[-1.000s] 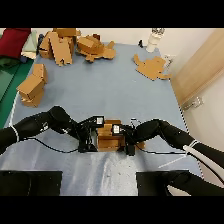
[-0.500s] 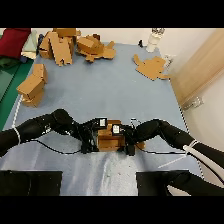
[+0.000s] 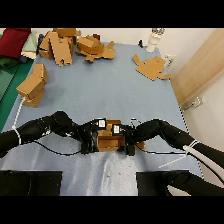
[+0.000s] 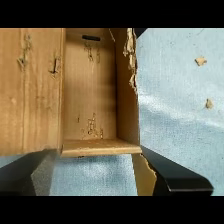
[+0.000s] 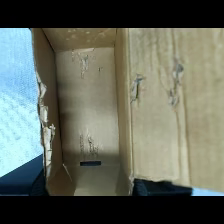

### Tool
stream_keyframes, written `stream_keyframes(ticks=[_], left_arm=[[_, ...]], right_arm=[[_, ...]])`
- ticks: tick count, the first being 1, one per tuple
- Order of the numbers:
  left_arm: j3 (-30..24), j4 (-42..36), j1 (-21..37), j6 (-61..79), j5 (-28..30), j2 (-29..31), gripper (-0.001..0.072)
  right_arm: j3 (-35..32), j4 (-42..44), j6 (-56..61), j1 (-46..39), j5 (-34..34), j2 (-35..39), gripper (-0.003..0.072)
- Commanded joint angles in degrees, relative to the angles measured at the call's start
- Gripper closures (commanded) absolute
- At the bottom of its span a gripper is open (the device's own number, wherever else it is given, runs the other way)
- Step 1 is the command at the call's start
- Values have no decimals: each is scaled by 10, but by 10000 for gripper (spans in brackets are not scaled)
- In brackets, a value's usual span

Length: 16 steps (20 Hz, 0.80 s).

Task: Fold the box.

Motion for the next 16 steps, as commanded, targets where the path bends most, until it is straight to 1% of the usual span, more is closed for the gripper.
stream_keyframes(ticks=[1, 6, 8, 9, 10, 13, 16], left_arm=[[-1, -8, 0, 3, 2, 0, 13], [-1, -8, -2, 3, 3, 0, 14], [-1, -7, -14, 3, 14, 0, 15], [-1, -4, -22, 3, 18, -3, 88], [-1, 2, -25, 3, 17, -9, 128], [-1, 30, -20, -8, 17, -23, 129], [-1, 31, -16, -12, 17, -24, 128]], right_arm=[[0, 0, 0, 0, 0, 0, 166], [0, 0, 0, 0, 0, 0, 166], [0, 0, 0, 0, 0, 0, 166], [0, 0, 0, 0, 0, 0, 166], [0, 0, 0, 0, 0, 0, 166], [0, 0, 0, 0, 0, 0, 166], [0, 0, 0, 0, 0, 0, 166]])
